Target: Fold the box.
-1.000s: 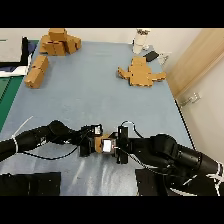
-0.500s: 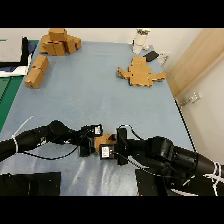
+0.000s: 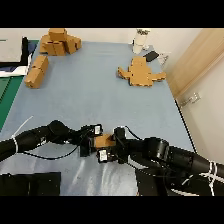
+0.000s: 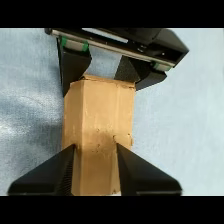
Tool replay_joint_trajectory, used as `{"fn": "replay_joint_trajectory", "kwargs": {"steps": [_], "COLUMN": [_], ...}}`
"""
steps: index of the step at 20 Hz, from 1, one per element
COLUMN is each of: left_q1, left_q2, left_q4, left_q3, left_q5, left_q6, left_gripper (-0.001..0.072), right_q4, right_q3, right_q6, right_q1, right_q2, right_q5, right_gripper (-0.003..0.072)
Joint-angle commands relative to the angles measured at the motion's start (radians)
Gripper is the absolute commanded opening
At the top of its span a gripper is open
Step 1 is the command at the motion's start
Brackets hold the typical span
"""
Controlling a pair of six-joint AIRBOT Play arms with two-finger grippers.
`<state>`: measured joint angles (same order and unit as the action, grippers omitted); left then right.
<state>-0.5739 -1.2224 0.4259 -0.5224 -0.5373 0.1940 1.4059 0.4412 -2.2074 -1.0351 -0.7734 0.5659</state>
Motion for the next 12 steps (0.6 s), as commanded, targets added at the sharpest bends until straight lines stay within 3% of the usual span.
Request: {"fn": "replay_joint_trajectory", "kwargs": {"steps": [1, 3, 4, 12], "left_q1": [0.001, 0.001, 0.001, 0.0], "left_q2": [0.0, 0.0, 0.0, 0.0], "left_q4": [0.001, 0.001, 0.001, 0.001], "left_q3": [0.0, 0.0, 0.0, 0.0], "left_q5": [-0.005, -0.005, -0.004, -0.005], "left_q6": [0.003, 0.003, 0.003, 0.003], "left_gripper": [0.0402, 0.0402, 0.0402, 0.0402], "right_q4": [-0.053, -0.072, -0.076, -0.294], "right_q3": [0.019, 0.029, 0.036, 0.061], "right_q6": [0.002, 0.029, 0.039, 0.209], "right_q1": [-0.029, -0.054, -0.063, -0.08], "right_q2": [0.001, 0.013, 0.017, 0.026], "right_q5": [-0.004, 0.006, 0.019, 0.052], "right_gripper": [0.0341, 0.0331, 0.0286, 0.0282]}}
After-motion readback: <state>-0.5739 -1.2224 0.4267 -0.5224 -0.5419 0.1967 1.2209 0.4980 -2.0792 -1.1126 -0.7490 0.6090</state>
